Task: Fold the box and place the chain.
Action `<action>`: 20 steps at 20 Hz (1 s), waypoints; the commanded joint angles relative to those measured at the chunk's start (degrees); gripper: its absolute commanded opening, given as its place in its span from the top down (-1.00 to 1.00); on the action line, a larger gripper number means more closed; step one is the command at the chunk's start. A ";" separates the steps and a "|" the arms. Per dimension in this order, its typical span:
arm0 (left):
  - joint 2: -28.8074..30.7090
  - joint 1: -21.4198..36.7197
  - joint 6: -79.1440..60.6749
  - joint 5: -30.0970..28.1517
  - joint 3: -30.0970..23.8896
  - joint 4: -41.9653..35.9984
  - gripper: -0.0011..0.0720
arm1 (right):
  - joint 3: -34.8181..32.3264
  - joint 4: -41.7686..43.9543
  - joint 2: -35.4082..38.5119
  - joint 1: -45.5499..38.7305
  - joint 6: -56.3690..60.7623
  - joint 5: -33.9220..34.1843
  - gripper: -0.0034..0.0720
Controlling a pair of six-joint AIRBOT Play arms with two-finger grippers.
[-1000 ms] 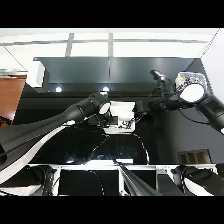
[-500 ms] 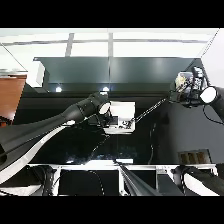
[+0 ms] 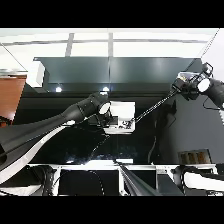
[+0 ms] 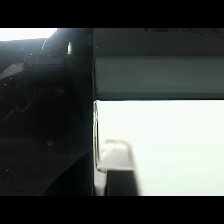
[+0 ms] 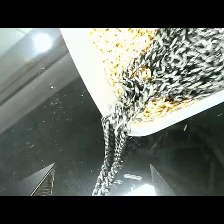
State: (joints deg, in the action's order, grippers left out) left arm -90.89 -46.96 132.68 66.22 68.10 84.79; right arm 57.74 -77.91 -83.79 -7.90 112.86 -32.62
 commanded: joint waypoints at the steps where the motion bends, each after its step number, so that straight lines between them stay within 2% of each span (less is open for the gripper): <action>1: 0.00 0.02 -0.02 0.02 -0.02 0.02 0.89 | 2.60 2.71 -4.66 -0.20 2.69 -0.37 -0.97; 5: 0.00 0.02 -0.02 0.02 -0.02 0.02 0.89 | 2.60 1.18 -5.01 -0.17 0.61 -0.61 -0.92; 6: 0.00 0.02 -0.02 0.02 -0.02 0.02 0.89 | 2.60 1.18 -5.01 -0.20 0.61 -0.79 -0.59; 9: 0.00 0.02 -0.02 0.02 -0.02 0.02 0.89 | 2.60 1.18 -5.05 -0.17 0.59 -0.57 -0.48; 10: 0.00 0.02 -0.02 0.02 -0.02 0.02 0.89 | 2.60 1.18 -5.05 -0.17 0.59 -0.55 -0.01; 11: 0.00 0.02 -0.02 0.02 -0.02 0.02 0.89 | 2.60 1.18 -5.05 -0.17 0.50 -0.61 0.25; 12: 0.00 0.02 -0.02 0.02 -0.02 0.02 0.89 | 2.60 1.22 -5.03 -0.17 0.46 -0.81 0.28; 13: 0.00 0.02 -0.02 0.02 -0.02 0.02 0.89 | 2.62 1.49 -4.87 -0.17 0.39 -1.66 0.69; 14: 0.00 0.02 -0.02 0.04 -0.02 0.02 0.89 | 2.93 2.27 -4.57 -0.17 -1.60 -3.61 0.87; 17: 0.00 0.02 -0.02 0.02 -0.02 0.02 0.89 | 3.54 2.86 -0.39 -0.20 -13.35 -8.83 0.85; 20: 0.00 0.02 -0.02 0.04 -0.02 0.02 0.89 | 3.54 3.10 8.22 -0.04 -20.48 -15.69 0.85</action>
State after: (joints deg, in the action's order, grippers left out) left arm -90.89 -46.96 132.68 66.26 68.10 84.79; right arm 61.08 -75.35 -81.56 -8.05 100.62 -41.65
